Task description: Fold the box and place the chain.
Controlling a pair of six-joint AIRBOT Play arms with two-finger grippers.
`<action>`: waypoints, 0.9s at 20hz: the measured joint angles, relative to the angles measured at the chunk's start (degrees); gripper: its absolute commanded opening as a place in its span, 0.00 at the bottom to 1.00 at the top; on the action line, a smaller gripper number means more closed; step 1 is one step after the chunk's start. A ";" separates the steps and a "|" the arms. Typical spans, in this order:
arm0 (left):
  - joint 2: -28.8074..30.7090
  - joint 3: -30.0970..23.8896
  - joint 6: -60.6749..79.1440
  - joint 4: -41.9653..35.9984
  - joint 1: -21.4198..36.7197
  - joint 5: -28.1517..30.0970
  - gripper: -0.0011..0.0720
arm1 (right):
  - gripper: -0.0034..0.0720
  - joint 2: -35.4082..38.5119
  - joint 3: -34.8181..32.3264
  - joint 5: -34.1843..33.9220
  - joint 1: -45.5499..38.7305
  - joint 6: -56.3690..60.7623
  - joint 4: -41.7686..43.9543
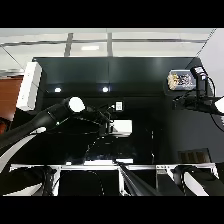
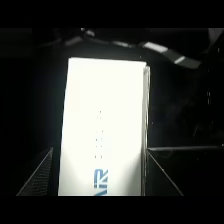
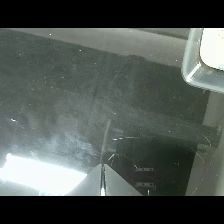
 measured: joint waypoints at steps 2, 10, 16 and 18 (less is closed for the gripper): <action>0.02 0.11 -1.84 2.14 -0.11 -0.42 0.98 | 0.07 0.00 0.00 0.00 0.00 0.00 -0.02; 0.02 0.15 -4.02 4.81 -0.22 -1.88 0.98 | 0.07 0.00 0.00 0.00 0.00 -0.02 0.00; -0.87 0.17 -4.22 5.09 -0.48 -1.38 0.98 | 0.07 0.00 0.00 0.02 0.00 0.00 0.00; -1.77 0.17 -4.22 5.42 -1.09 -0.76 0.98 | 0.07 0.00 0.00 0.02 0.00 -0.02 0.00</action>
